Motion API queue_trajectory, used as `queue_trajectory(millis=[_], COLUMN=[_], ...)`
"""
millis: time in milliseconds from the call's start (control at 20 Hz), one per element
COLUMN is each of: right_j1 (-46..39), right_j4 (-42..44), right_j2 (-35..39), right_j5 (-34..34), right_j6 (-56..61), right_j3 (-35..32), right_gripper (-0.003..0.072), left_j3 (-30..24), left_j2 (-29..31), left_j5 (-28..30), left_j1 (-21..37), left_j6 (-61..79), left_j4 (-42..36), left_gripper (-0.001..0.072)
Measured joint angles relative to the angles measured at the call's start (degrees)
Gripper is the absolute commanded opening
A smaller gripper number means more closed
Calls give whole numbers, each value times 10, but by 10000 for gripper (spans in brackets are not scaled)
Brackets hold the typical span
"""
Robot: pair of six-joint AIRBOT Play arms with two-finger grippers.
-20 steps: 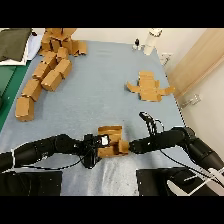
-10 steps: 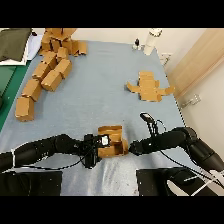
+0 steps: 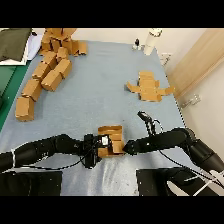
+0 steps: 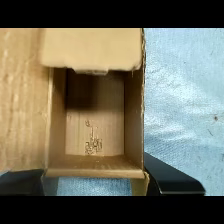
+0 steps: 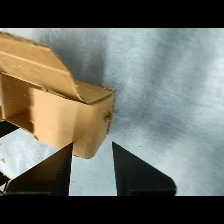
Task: Fold the box.
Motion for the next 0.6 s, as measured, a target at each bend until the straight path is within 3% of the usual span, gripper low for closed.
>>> queue_trajectory(millis=[100, 400, 550, 600], right_j1=[3, 11, 37, 52], right_j4=[3, 7, -5, -16], right_j2=[0, -34, -81, -99], right_j5=[6, 25, 35, 33], right_j6=[-2, -10, -15, -7], right_j3=[2, 8, 38, 54], right_gripper=[458, 455, 340, 340], left_j3=[0, 0, 0, 0], left_j2=[0, 0, 0, 0], left_j5=[0, 0, 0, 0], left_j1=[0, 0, 0, 0], left_j6=[0, 0, 0, 0], left_j4=[0, 0, 0, 0], left_gripper=[478, 478, 477, 478])
